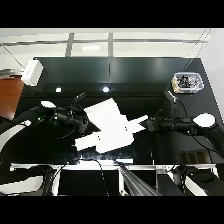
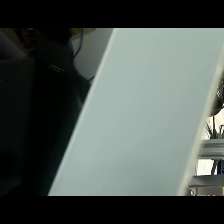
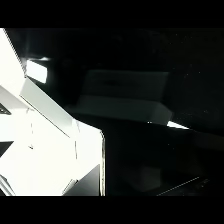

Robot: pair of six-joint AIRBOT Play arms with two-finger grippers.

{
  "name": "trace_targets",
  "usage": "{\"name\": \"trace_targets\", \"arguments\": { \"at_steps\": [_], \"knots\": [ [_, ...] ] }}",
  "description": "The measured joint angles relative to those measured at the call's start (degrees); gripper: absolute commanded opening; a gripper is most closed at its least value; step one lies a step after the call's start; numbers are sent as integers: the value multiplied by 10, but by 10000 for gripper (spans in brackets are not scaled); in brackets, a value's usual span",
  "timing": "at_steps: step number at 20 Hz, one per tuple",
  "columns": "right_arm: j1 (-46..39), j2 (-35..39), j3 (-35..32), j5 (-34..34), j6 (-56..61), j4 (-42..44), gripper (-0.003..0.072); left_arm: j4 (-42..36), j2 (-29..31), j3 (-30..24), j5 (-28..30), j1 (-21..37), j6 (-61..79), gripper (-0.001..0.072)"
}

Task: Fold the box and place the chain.

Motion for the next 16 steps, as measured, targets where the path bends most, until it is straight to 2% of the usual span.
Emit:
{"name": "trace_targets", "arguments": {
  "at_steps": [1, 2, 3, 6, 8, 12, 13, 14, 15, 16],
  "knots": [
    [0, 0, 0, 0, 0, 0, 22, 3, 0, 1, -2, 0, 0, 206],
    [0, 0, 0, 0, 0, -2, 22, 5, 0, 2, -3, 0, 1, 198],
    [0, 0, 0, 0, 0, -2, 22, 7, 0, 3, -6, 0, 2, 157],
    [0, 0, 0, 0, 0, -2, 22, 9, 0, 5, -7, 0, 2, 133],
    [0, 0, 0, 0, -2, -2, 23, 10, 0, 5, -7, 0, 2, 35],
    [0, 0, 0, 0, -4, -1, 24, 10, 0, 6, -7, 0, 4, 25],
    [0, 0, 0, -1, -4, -1, 160, 11, 0, 7, -7, 0, 4, 24],
    [-2, 0, 0, -2, -4, 0, 493, 12, 0, 10, -6, 0, 4, 24],
    [-5, 0, 0, -2, -4, 0, 699, 13, 0, 13, -3, 0, 4, 24],
    [-13, 1, 2, 2, -5, -1, 696, 15, 0, 17, 0, -1, 4, 24]
  ]
}}
